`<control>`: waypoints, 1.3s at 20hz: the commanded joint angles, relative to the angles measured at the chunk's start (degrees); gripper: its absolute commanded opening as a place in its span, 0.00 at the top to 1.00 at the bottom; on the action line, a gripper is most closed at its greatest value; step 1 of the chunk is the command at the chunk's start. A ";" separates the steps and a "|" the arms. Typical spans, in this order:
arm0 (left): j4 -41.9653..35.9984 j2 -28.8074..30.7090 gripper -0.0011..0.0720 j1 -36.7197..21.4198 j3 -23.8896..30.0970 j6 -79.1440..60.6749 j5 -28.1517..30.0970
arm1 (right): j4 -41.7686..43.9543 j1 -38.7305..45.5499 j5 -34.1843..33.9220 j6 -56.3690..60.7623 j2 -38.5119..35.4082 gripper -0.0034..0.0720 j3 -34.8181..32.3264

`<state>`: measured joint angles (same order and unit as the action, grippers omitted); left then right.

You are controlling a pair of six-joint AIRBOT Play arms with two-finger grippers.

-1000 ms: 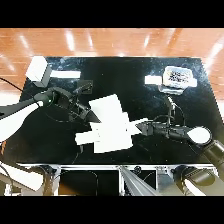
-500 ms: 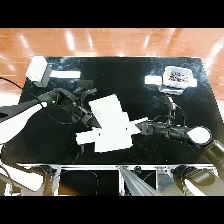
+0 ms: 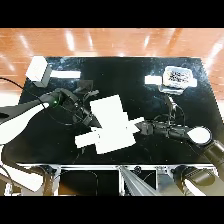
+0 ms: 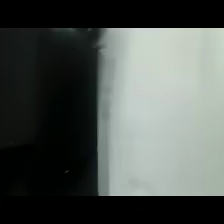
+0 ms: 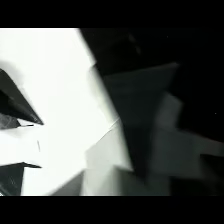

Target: Fold the box and place the chain.

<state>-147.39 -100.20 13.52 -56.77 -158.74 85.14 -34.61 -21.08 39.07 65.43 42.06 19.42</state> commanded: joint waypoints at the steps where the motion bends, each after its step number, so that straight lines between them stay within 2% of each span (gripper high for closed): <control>1: -0.28 0.00 0.96 0.04 -0.11 -0.55 1.97 | -2.78 0.39 -0.26 -0.04 -0.02 0.00 0.35; 3: -0.31 0.00 0.96 0.04 -0.13 -1.03 2.23 | -6.49 3.56 1.31 -0.04 -0.02 0.00 1.60; 6: -0.31 0.00 0.96 0.07 -0.98 -1.77 1.88 | -12.20 12.02 7.19 -0.07 0.00 0.00 6.01; 10: 0.61 0.02 0.96 0.11 -4.72 -1.84 1.27 | -19.15 20.52 14.03 -0.94 -0.02 0.00 11.04; 12: 0.61 0.37 0.96 0.55 -7.63 -2.71 -0.26 | -19.63 22.69 15.82 -2.05 0.00 0.00 11.89; 14: 1.29 1.05 0.96 1.62 -9.18 -5.77 -0.50 | -19.39 22.73 20.61 -4.26 0.00 0.00 11.89; 17: 11.17 2.23 0.96 5.64 -9.22 -7.13 -8.35 | -19.65 22.75 27.67 -5.03 0.00 0.00 11.89; 21: 14.47 6.93 0.96 11.13 -9.22 -7.93 -18.18 | -19.67 22.75 23.98 -5.03 0.00 0.00 11.89; 24: 13.84 9.46 0.96 11.56 -8.50 -7.78 -18.34 | -19.67 22.75 21.27 -5.05 0.00 0.00 11.89; 26: 12.92 10.58 0.96 10.86 -6.16 -7.54 -18.47 | -19.56 22.75 19.76 -5.03 0.00 0.00 11.87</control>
